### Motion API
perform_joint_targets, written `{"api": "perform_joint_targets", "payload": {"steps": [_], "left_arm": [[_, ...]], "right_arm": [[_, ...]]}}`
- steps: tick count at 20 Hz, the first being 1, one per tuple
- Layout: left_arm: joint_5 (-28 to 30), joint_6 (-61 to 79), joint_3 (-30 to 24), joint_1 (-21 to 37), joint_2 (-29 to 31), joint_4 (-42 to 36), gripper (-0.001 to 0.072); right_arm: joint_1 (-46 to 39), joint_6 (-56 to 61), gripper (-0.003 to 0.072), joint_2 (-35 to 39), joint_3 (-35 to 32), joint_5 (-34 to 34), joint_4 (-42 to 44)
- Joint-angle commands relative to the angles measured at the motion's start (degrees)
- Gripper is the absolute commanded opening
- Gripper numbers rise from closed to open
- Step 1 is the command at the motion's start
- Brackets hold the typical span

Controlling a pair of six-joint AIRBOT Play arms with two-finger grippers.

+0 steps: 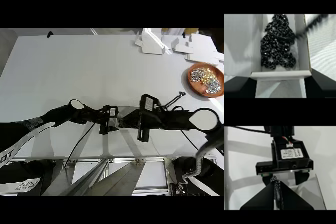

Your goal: Fold the box and place the chain.

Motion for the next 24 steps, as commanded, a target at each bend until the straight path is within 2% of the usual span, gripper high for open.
{"api": "perform_joint_targets", "payload": {"steps": [1, 3, 5, 8, 10, 12, 14, 17, 19, 21, 24], "left_arm": [[0.0, 0.04, 0.04, 0.02, 0.04, 0.02, 0.0135], [0.0, 0.02, 0.04, 0.02, 0.04, 0.02, 0.0135], [0.0, 0.02, 0.04, 0.02, 0.04, 0.02, 0.0135], [0.02, 0.02, 0.02, 0.02, 0.04, 0.02, 0.0135], [0.02, 0.02, 0.04, 0.02, 0.04, 0.02, 0.0135], [0.02, 0.02, 0.04, 0.02, 0.04, 0.02, 0.0135], [0.0, 0.02, 0.04, 0.02, 0.04, 0.02, 0.0135], [0.02, 0.02, 0.04, 0.02, 0.04, 0.02, 0.0135], [0.02, 0.02, 0.04, 0.02, 0.04, 0.02, 0.0135], [0.0, 0.02, 0.04, 0.02, 0.04, 0.02, 0.0135], [0.0, 0.02, 0.04, 0.02, 0.04, 0.02, 0.0135]], "right_arm": [[2.34, 7.21, 0.0015, -5.9, 0.0, -6.16, -7.28], [2.34, 13.29, 0.0048, -7.3, 0.0, -7.15, -15.41], [1.99, 16.13, 0.0217, -6.78, 0.2, -7.08, -20.44], [-3.89, 15.43, 0.0223, -2.45, 3.34, -0.5, -20.5], [-10.1, 8.87, 0.0169, 1.25, 5.11, 4.52, -20.59], [-17.29, 0.37, 0.0165, 3.26, 5.11, 8.24, -20.65], [-23.87, -3.85, 0.0154, 2.29, 4.94, 11.76, -20.83], [-27.54, -10.47, 0.0161, -0.98, 1.99, 12.11, -20.76], [-27.52, -15.26, 0.0225, -4.17, -0.5, 12.04, -20.46], [-27.52, -16.22, 0.0321, -7.74, -2.29, 11.23, -20.57], [-26.88, -20.15, 0.032, -13.03, -3.19, 8.09, -17.73]]}}
